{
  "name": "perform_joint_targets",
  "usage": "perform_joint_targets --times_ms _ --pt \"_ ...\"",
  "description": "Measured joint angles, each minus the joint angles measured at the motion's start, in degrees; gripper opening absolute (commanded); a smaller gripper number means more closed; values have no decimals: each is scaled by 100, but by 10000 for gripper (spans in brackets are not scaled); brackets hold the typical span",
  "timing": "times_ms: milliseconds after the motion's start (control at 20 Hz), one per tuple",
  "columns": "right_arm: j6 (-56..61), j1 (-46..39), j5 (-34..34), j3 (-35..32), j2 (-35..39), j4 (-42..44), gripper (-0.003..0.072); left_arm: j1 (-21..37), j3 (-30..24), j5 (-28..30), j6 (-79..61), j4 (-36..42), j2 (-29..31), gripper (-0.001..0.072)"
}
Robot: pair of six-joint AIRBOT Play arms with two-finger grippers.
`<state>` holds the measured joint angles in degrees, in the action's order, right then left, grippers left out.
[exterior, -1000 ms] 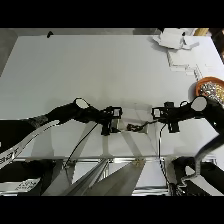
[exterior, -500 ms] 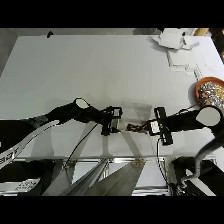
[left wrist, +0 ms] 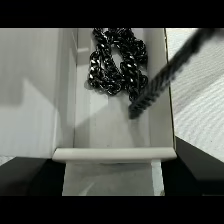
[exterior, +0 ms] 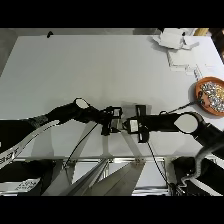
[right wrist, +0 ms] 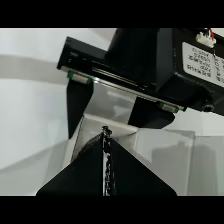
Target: Fold the box and place the chain.
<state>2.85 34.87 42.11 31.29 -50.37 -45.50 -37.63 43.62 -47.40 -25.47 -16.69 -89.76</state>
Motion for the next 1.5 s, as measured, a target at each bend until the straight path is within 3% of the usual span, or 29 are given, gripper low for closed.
perform_joint_targets --times_ms 50,150,200,500,750,1050,1500 --pt "79 48 -109 0 -131 4 57 0 0 0 0 0 0 273" --pt "188 103 -243 2 -284 -15 298 0 0 0 0 -2 0 273" --pt "216 109 -275 2 -302 -66 315 0 0 0 0 -2 -2 273" --pt "317 -420 116 4 461 -1158 309 -2 0 0 0 0 0 273" --pt "330 -1978 944 4 911 -1982 307 -2 0 0 0 0 -2 273" --pt "37 -3637 1285 2 289 -2643 299 0 0 0 0 0 0 273" --pt "-892 -4024 909 2 -1014 -2798 264 0 0 0 0 -2 0 273"
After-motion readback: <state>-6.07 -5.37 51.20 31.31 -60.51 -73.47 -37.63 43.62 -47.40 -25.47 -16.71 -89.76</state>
